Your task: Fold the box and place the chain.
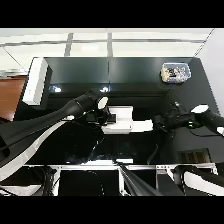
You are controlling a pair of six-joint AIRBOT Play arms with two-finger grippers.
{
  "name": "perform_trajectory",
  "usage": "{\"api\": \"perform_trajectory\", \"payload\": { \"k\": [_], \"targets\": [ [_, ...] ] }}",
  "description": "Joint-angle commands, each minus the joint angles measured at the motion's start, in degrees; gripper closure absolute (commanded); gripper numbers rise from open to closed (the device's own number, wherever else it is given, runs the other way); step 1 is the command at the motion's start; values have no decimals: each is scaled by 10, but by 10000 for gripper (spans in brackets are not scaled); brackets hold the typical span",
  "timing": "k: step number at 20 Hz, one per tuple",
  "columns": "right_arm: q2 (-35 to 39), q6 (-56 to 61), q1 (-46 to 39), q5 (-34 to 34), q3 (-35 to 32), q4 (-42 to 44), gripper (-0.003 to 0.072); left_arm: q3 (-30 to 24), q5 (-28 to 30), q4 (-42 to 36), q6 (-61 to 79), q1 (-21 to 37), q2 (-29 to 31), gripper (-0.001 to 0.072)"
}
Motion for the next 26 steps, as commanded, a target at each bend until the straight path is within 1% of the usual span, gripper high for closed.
{"api": "perform_trajectory", "payload": {
  "k": [1,3,4,5,7,9,10,11,15,16,17,23,24,25,26],
  "targets": [
    [-41,-97,60,12,19,109,671,0,-1,0,0,1,0,685],
    [-41,-97,66,47,54,85,661,0,-1,0,0,1,0,685],
    [-41,-94,66,66,68,79,430,0,-1,0,0,1,0,685],
    [-41,-90,66,83,82,72,170,0,-1,0,0,1,0,685],
    [-41,-84,68,117,104,73,167,0,-1,0,0,1,0,685],
    [-41,-64,85,121,121,66,168,0,-1,0,0,1,0,685],
    [-41,-48,100,111,130,55,196,0,-1,0,0,1,0,685],
    [-41,-31,118,99,140,41,206,0,-1,0,0,1,0,685],
    [-41,70,194,42,186,-41,216,0,-1,0,0,1,0,685],
    [-41,93,209,33,195,-59,296,0,-1,0,0,1,0,685],
    [-41,115,224,24,204,-77,324,0,-1,0,0,1,0,685],
    [-41,283,303,-28,237,-198,332,0,-1,0,0,1,0,685],
    [-41,315,315,-35,237,-219,370,0,-1,0,0,1,0,685],
    [-42,344,326,-40,237,-244,433,0,-1,0,0,1,0,685],
    [-43,380,341,-47,238,-278,450,0,-1,0,0,1,0,685]
  ]
}}
